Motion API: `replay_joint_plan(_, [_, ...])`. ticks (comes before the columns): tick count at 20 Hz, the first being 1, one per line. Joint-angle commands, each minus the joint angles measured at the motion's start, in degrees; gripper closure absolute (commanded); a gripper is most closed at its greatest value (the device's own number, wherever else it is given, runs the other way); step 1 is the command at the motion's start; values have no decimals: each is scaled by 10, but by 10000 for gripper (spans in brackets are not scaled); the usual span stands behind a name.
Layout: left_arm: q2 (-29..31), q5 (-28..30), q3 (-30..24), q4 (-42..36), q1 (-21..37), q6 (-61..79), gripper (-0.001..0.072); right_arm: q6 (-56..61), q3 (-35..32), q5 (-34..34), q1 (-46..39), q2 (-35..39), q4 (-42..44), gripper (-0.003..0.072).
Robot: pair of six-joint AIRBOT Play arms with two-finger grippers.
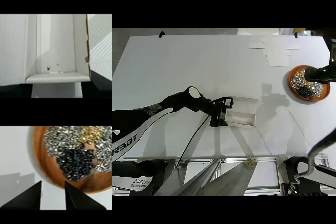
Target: Fold the box and place the chain.
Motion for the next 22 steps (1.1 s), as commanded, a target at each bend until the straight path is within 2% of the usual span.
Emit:
replay_joint_plan(1, [0,0,1,0,0,0,575,-33,5,-21,-37,-56,-17,451])
replay_joint_plan(4, [0,0,1,0,0,0,575,-33,5,-38,-37,-84,-33,451])
replay_joint_plan(11, [0,0,1,0,0,0,575,-33,5,-22,-37,-147,-52,472])
replay_joint_plan(15, [0,0,1,0,0,0,575,-32,5,-43,-37,-156,-60,473])
replay_joint_plan(17, [0,0,1,0,0,0,575,-33,5,-53,-37,-156,-60,538])
replay_joint_plan(20, [0,0,1,0,0,0,575,-33,5,-70,-37,-156,-59,541])
replay_joint_plan(21, [0,0,1,0,0,0,575,-33,5,-70,-37,-156,-59,627])
replay_joint_plan(22, [0,0,1,0,0,0,575,-33,5,-65,-37,-155,-59,672])
